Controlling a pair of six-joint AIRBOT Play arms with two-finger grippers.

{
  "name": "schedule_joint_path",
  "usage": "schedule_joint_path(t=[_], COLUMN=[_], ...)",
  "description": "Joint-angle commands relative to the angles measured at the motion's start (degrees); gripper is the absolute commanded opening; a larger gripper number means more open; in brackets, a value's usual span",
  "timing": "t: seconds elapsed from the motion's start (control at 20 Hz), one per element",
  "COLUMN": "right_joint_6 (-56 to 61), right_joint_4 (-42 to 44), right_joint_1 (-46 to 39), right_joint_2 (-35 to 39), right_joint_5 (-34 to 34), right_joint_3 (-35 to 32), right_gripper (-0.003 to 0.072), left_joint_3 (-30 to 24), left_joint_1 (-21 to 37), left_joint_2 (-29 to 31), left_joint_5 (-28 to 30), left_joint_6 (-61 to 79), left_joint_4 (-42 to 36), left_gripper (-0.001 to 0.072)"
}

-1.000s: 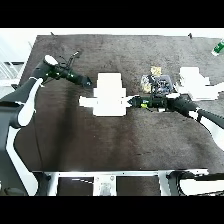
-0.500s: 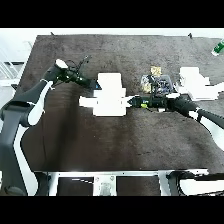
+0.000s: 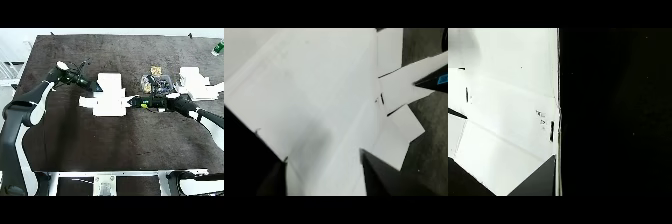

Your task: Fold the box and place the chain.

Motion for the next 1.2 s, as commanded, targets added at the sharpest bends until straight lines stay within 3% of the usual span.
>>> schedule_joint_path(t=[0.0, 0.15, 0.2, 0.25, 0.35, 0.4, 0.5, 0.6, 0.7, 0.75, 0.8, 0.85, 0.95, 1.15], right_joint_6=[0.0, 0.0, 0.0, -0.1, -0.2, -0.2, -0.2, -0.2, -0.2, -0.2, -0.2, -0.2, -0.2, -0.2], right_joint_4=[0.0, -0.1, -0.1, -0.1, -0.1, -0.2, -0.9, -1.0, -1.6, -1.8, -1.8, -1.8, -1.8, -1.8], right_joint_1=[0.1, 0.1, 0.1, 0.1, 0.1, 0.1, 0.1, 0.1, 0.1, 0.1, 0.0, -0.1, -0.8, -4.9], right_joint_2=[0.0, 0.0, 0.0, 0.0, 0.0, 0.0, 0.0, 0.0, 0.0, 0.0, 0.0, 0.0, 0.8, 3.7], right_joint_5=[0.0, 0.0, 0.0, 0.0, 0.0, 0.0, 0.1, 0.1, 0.0, 0.0, 0.1, 0.1, 0.8, 2.0], right_joint_3=[0.0, 0.0, 0.0, 0.0, 0.0, 0.0, 0.0, 0.0, 0.0, 0.0, 0.0, 0.0, 0.0, 0.0], right_gripper=[0.0010, 0.0010, 0.0010, 0.0010, 0.0010, 0.0010, 0.0010, 0.0011, 0.0011, 0.0062, 0.0251, 0.0314, 0.0313, 0.0313], left_joint_3=[0.5, 0.5, 0.5, 0.5, 0.5, 0.5, 0.5, 0.5, 0.5, 0.5, 0.5, 0.5, 0.5, 0.4], left_joint_1=[0.0, 0.0, 0.0, 0.0, 0.0, 0.0, 0.0, 0.0, 0.0, 0.0, 0.0, 0.0, 0.0, 0.0], left_joint_2=[-0.2, -0.4, -0.4, -0.4, -0.4, -0.4, -0.4, -0.4, -0.4, -0.4, -0.4, -0.4, -0.3, -0.1], left_joint_5=[-1.1, -0.7, -0.7, -0.4, -0.3, -0.3, -0.2, 0.4, 0.5, 0.2, -0.2, -0.5, -2.3, -11.2], left_joint_6=[0.6, 0.6, 0.7, 0.7, 0.9, 1.2, 1.6, 1.7, 2.7, 4.2, 6.8, 9.1, 15.0, 30.4], left_joint_4=[-0.5, -1.0, -1.9, -2.1, -2.0, -2.0, -2.0, -2.0, -2.0, -2.0, -2.0, -2.0, -2.1, -5.6], left_gripper=[0.0450, 0.0412, 0.0375, 0.0293, 0.0281, 0.0213, 0.0214, 0.0083, 0.0049, 0.0019, 0.0020, 0.0019, 0.0018, 0.0013])
